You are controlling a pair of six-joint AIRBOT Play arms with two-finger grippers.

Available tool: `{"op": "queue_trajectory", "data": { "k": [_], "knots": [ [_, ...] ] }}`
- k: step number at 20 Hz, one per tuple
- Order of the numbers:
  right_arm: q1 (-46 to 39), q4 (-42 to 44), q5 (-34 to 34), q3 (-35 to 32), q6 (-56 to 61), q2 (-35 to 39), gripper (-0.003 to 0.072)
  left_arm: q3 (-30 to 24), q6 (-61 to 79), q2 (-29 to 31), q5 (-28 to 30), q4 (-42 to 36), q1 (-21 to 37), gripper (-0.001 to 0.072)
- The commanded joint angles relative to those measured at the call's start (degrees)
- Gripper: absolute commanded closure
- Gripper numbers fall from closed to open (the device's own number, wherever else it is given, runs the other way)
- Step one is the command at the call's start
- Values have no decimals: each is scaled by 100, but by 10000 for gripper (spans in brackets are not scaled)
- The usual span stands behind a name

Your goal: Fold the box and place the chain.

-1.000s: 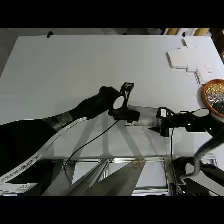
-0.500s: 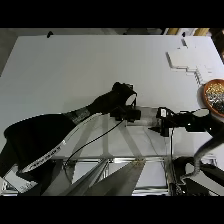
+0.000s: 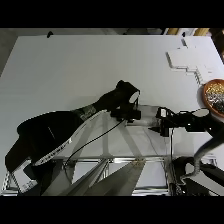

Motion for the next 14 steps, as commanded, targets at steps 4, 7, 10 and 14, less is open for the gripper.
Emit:
{"op": "queue_trajectory", "data": {
  "k": [4,7,10,14],
  "knots": [
    [-4,0,2,0,2,4,228,380,-79,-321,-184,-57,-31,439],
    [-4,0,0,0,2,4,228,380,-87,-415,-175,-66,-107,442],
    [-4,0,2,0,2,4,228,380,-83,-415,-184,-48,-107,622],
    [-4,0,2,0,2,4,228,380,-76,-402,-186,-35,-103,698]
  ]
}}
